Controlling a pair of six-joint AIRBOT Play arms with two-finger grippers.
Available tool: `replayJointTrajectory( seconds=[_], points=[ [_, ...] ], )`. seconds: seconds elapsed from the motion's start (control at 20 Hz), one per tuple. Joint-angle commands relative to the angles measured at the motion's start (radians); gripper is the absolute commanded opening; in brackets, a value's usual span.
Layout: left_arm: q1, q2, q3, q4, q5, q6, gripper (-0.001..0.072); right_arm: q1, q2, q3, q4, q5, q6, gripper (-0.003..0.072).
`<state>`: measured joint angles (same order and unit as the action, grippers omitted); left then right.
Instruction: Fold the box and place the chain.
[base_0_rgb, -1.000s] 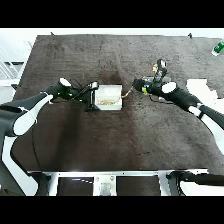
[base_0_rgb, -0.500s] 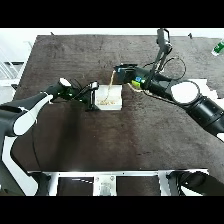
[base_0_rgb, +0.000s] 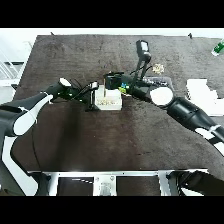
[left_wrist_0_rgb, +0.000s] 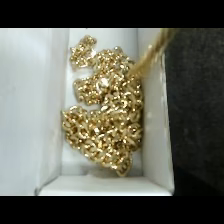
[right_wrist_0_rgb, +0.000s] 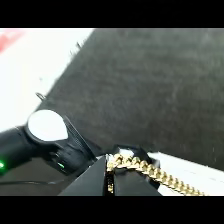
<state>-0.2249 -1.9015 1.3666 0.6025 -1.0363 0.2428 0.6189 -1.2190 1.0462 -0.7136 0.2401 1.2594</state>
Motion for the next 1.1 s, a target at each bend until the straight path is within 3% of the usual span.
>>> replayJointTrajectory(
  seconds=[0.0, 0.25, 0.3, 0.35, 0.4, 0.55, 0.8, 1.05],
  points=[
    [0.000, 0.000, 0.000, 0.000, 0.000, 0.000, 0.0537, 0.003, -0.074, 0.000, 0.001, -0.012, 0.024, 0.0010],
    [0.000, 0.000, 0.000, 0.000, 0.000, 0.000, 0.0537, 0.003, -0.205, 0.000, 0.059, -0.011, 0.023, 0.0011],
    [0.000, 0.000, 0.000, 0.000, 0.000, 0.000, 0.0537, 0.001, -0.222, -0.001, 0.059, -0.008, 0.023, 0.0046],
    [0.000, 0.000, 0.000, 0.000, 0.000, 0.000, 0.0537, -0.006, -0.225, -0.006, 0.056, -0.008, 0.022, 0.0237],
    [0.000, 0.000, 0.000, 0.000, 0.000, 0.000, 0.0538, -0.017, -0.220, -0.010, 0.042, -0.003, 0.018, 0.0382],
    [0.000, 0.000, 0.000, 0.000, 0.000, 0.000, 0.0538, -0.079, -0.155, -0.050, -0.002, 0.023, 0.019, 0.0383],
    [0.000, 0.000, 0.000, 0.000, 0.000, 0.000, 0.0537, -0.303, 0.013, -0.266, -0.012, 0.022, 0.019, 0.0382],
    [0.000, 0.000, 0.000, 0.000, 0.000, 0.000, 0.0537, -0.472, -0.103, -0.286, 0.007, -0.008, 0.042, 0.0382]
  ],
)
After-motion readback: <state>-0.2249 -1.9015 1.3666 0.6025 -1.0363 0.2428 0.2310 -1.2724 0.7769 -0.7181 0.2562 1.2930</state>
